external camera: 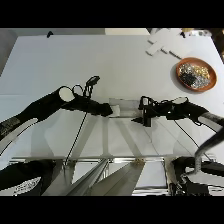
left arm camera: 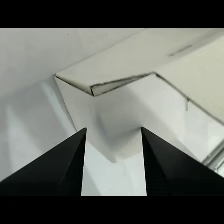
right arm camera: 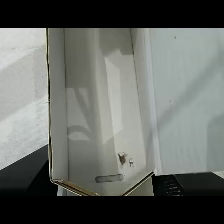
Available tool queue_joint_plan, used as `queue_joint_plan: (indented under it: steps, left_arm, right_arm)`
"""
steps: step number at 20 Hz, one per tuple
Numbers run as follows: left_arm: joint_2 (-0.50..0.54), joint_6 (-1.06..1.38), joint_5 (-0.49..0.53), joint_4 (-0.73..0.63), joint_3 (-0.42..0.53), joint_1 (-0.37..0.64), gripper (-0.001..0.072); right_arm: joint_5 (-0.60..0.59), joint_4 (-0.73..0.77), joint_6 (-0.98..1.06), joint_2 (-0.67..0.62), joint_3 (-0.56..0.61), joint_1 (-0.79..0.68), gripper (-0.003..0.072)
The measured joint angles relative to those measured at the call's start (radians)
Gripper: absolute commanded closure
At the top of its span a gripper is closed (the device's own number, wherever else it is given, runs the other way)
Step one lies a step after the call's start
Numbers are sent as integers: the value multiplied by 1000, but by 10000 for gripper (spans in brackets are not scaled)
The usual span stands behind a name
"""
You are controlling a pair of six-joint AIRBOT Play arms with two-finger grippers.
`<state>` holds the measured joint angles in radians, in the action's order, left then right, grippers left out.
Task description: Fold the box and place the chain.
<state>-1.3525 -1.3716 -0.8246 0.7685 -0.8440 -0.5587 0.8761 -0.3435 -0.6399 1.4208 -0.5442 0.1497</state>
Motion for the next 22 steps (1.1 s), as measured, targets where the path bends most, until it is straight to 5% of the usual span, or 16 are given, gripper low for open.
queue_joint_plan:
  steps: [7,14,22]
  left_arm:
    - [-72,-307,-103,249,-164,-80,323]
    - [-161,-512,-190,356,-270,-151,323]
    - [-280,-721,-386,553,-465,-200,324]
  right_arm:
    - [0,0,0,0,0,0,227]
    - [1,-1,0,0,0,0,227]
    - [0,0,0,0,0,0,227]
